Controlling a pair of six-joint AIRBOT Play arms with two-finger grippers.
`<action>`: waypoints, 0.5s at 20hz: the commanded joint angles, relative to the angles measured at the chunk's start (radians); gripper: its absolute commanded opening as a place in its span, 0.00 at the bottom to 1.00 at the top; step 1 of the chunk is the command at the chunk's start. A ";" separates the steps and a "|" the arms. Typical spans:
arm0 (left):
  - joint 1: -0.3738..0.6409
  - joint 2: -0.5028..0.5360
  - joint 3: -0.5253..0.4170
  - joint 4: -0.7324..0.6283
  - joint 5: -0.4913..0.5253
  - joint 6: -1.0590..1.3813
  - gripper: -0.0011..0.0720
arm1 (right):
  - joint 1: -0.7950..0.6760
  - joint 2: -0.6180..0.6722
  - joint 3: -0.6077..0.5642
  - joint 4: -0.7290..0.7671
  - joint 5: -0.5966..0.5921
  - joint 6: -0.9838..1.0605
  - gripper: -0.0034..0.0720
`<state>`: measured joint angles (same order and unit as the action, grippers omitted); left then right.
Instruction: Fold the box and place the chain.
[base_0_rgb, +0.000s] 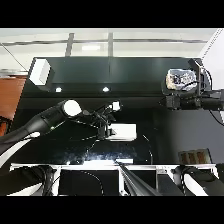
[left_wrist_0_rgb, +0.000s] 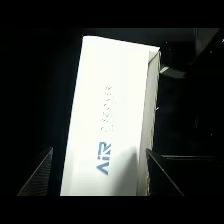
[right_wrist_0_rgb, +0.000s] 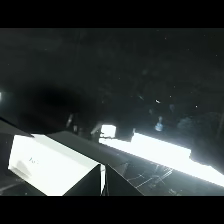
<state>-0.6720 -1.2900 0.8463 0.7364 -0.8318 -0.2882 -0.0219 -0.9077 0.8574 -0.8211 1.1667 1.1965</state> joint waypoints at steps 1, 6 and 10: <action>-0.028 -0.053 0.040 -0.001 -0.003 -0.007 0.98 | -0.001 0.001 0.000 -0.002 -0.005 0.000 0.11; -0.060 -0.072 0.060 -0.020 0.032 -0.007 0.98 | -0.035 0.001 0.001 -0.053 -0.056 0.000 0.11; -0.087 -0.086 0.069 -0.023 0.043 0.000 0.98 | -0.170 0.001 0.001 -0.071 -0.039 0.000 0.11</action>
<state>-0.7429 -1.3647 0.9066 0.7177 -0.7967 -0.2935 -0.1211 -0.9077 0.8574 -0.8734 1.1248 1.1965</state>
